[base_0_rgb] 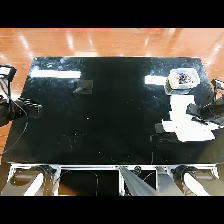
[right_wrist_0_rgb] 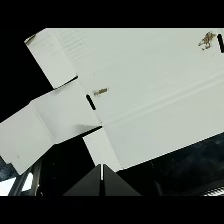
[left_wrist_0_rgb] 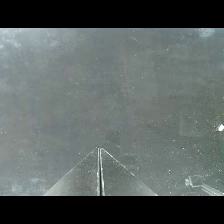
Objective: Fold the box and place the chain.
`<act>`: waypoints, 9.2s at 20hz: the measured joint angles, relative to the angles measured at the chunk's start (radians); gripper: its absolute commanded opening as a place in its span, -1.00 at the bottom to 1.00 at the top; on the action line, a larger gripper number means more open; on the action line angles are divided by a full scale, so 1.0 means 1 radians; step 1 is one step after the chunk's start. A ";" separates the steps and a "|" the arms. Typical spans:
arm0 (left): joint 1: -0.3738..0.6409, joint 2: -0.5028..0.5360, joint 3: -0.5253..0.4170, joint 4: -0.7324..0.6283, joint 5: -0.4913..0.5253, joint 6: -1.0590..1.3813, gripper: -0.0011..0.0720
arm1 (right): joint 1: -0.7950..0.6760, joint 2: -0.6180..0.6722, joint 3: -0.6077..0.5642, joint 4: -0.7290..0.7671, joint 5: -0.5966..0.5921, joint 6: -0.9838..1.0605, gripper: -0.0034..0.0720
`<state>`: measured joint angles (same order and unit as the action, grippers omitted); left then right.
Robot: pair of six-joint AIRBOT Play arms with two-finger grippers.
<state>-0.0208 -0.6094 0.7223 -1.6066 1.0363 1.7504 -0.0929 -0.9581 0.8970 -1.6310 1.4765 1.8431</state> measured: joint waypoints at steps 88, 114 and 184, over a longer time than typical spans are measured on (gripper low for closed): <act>-0.204 -0.394 -0.006 -0.399 -0.230 -0.320 0.68 | -0.106 -0.172 -0.219 0.953 -0.283 -0.755 -0.80; -0.168 -0.971 0.149 -0.960 0.190 0.427 0.70 | 0.497 0.003 -0.541 0.989 -0.824 -0.590 -0.80; -0.224 -1.088 0.325 -0.879 0.333 0.843 -0.92 | -0.052 0.003 -0.420 1.139 -0.626 -1.036 1.00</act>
<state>-0.2447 -1.6978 1.0477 -2.4859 1.3689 2.5938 -0.1452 -0.9550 0.4767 -0.4919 0.8509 0.8074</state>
